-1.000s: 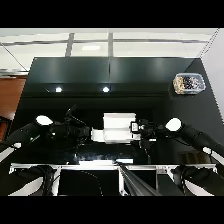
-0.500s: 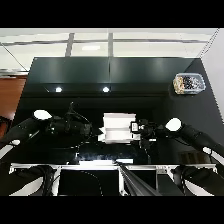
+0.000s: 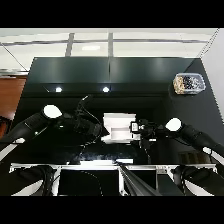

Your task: Fold the box and place the chain.

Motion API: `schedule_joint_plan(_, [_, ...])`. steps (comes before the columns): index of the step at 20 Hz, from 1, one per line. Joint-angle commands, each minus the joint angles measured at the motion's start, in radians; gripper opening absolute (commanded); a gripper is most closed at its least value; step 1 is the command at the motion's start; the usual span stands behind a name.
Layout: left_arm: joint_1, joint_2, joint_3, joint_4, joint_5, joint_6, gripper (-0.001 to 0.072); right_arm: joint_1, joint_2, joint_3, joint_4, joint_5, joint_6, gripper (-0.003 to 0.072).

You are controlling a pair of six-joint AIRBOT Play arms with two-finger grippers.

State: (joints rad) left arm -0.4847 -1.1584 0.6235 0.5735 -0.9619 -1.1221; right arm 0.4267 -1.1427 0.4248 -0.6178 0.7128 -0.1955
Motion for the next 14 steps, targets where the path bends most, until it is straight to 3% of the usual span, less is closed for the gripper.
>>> schedule_joint_plan(1, [-0.072, 0.000, 0.060, 0.172, 0.031, -0.237, 0.0478, -0.001, -0.001, 0.000, 0.000, 0.001, 0.000, 0.0256])
schedule_joint_plan(14, [-0.239, -0.016, 0.077, 0.493, 0.212, -0.649, 0.0478, 0.000, -0.001, 0.000, 0.000, 0.000, 0.000, 0.0256])
